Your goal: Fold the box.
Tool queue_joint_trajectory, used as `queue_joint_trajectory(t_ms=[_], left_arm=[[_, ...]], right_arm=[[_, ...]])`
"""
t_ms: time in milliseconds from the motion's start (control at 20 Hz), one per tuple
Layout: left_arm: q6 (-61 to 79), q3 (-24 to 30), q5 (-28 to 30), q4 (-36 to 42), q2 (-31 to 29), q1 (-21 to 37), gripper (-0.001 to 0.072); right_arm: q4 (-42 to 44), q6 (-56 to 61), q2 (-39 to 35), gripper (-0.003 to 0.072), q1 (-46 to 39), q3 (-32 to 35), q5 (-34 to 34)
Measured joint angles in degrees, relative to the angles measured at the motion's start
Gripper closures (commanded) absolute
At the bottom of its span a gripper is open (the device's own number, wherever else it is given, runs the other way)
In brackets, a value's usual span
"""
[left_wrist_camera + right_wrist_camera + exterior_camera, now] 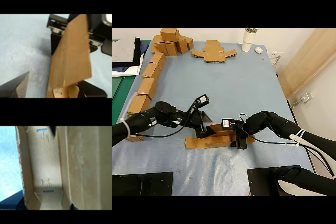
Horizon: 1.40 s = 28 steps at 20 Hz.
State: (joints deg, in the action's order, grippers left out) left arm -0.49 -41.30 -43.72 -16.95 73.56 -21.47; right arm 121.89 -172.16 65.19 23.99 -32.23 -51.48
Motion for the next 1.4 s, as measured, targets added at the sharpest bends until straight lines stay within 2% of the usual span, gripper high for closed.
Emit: queue_joint_trajectory(t_ms=[50,100,200,350,450,650,850,1000,1400], left_arm=[[-5.14,0.00,-1.29,-4.22,-1.57,0.85,0.0031],[-10.19,0.00,-2.93,-8.37,-3.17,1.64,0.0079],[-21.29,0.00,-7.74,-16.00,-6.40,2.86,0.0695],[-37.53,0.02,-15.45,-21.14,-9.22,2.73,0.0699],[-46.60,0.13,-17.27,-19.21,-9.44,0.70,0.0698],[-54.99,-1.09,-11.52,-9.11,-5.95,-2.97,0.0699],[-57.72,-4.22,-4.31,-2.71,-1.46,-2.93,0.0699],[-58.77,-5.38,0.13,-0.76,1.29,-2.54,0.0699],[-59.28,-6.05,2.67,-0.09,8.44,-3.08,0.0699]], right_arm=[[-0.04,0.00,0.00,0.0095,0.00,0.00,0.00],[-0.07,0.00,0.00,0.0095,0.00,0.00,0.00],[-0.09,0.00,0.00,0.0095,0.00,0.00,0.00],[-0.13,0.00,0.02,0.0095,0.00,0.00,0.00],[-0.13,0.00,0.04,0.0095,0.00,0.00,-0.02],[-0.15,0.00,0.07,0.0095,0.00,0.00,0.02],[-0.15,0.02,0.09,0.0095,0.00,0.00,0.04],[-0.15,0.02,0.09,0.0095,0.00,0.02,0.07],[-0.15,0.02,0.09,0.0095,0.00,0.00,0.15]])
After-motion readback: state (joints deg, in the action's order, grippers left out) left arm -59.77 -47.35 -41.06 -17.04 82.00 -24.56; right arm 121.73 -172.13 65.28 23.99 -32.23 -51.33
